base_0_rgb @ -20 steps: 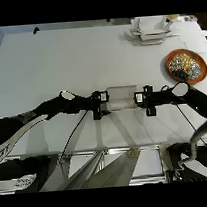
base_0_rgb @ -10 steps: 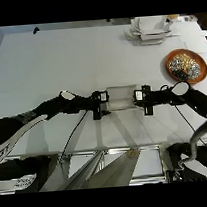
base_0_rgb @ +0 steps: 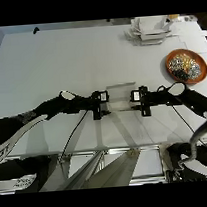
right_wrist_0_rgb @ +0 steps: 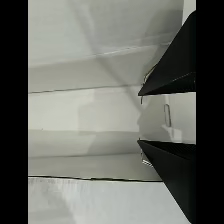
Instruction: Fold the box and place the chain.
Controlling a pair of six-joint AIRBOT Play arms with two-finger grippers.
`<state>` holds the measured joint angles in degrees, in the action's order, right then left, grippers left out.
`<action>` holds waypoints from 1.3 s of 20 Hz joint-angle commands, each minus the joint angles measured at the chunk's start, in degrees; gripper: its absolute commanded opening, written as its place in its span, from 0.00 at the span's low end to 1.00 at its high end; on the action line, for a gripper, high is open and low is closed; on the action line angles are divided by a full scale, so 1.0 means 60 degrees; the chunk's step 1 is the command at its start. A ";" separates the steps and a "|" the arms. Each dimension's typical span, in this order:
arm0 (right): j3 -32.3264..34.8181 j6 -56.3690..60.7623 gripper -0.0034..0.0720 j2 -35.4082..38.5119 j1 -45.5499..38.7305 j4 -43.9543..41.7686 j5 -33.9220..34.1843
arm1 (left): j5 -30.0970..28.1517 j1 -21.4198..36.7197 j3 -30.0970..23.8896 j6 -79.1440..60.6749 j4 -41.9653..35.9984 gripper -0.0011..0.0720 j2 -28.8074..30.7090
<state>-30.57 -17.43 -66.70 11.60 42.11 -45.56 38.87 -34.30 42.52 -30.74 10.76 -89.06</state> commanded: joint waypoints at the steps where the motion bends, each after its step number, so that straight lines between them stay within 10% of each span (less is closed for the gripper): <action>1: 0.0007 0.1647 0.50 0.0080 0.0011 0.0783 -0.0040 | -0.0004 0.0000 0.0000 -0.0007 0.0004 0.04 -0.0004; 4: 0.0007 0.3887 0.45 0.0823 0.0011 0.2047 -0.0025 | -0.0004 0.0000 0.0000 -0.0007 0.0004 0.04 -0.0004; 7: 0.0007 0.5756 0.06 0.1942 0.0011 0.2288 -0.0004 | -0.0004 0.0000 0.0000 -0.0007 0.0004 0.04 -0.0004; 17: -0.0379 1.5395 0.07 0.2397 -0.1512 0.5566 0.1308 | 0.0000 0.0000 0.0000 -0.0007 0.0004 0.04 -0.0004; 26: -0.0375 1.5999 0.07 -0.0004 -0.2422 0.3442 -0.0484 | 0.0000 0.0000 0.0000 -0.0007 0.0004 0.04 -0.0004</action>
<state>-32.80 76.77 -63.02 -2.72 68.64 -45.41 38.87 -34.30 42.52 -30.76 10.76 -89.06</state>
